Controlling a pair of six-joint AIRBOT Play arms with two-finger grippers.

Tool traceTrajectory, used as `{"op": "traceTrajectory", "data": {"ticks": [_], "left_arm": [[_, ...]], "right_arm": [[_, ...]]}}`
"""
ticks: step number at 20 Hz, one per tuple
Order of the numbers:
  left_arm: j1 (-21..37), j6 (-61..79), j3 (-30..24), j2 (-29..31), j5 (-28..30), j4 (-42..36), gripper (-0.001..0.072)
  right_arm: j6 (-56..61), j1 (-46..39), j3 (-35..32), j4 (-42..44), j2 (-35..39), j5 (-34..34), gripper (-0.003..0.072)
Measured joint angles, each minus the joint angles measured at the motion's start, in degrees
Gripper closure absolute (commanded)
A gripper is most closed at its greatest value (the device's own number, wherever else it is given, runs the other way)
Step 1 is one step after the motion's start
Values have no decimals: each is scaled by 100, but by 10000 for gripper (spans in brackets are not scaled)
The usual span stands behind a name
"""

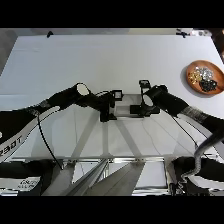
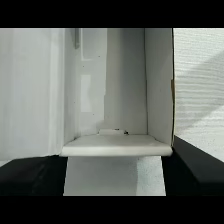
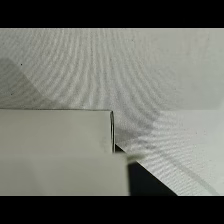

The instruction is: Fold the box and place the chain.

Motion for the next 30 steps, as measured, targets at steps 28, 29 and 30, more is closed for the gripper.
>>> {"op": "traceTrajectory", "data": {"ticks": [28,29,30], "left_arm": [[-4,2,0,-2,15,-13,215],[-4,2,0,-4,13,-13,215],[-4,2,0,-4,13,-13,215]], "right_arm": [[-1530,-358,-4,-1698,2350,1401,120],[-1698,-621,-4,-1773,2483,1410,120],[-1856,-933,0,-1834,2577,1377,120]]}}
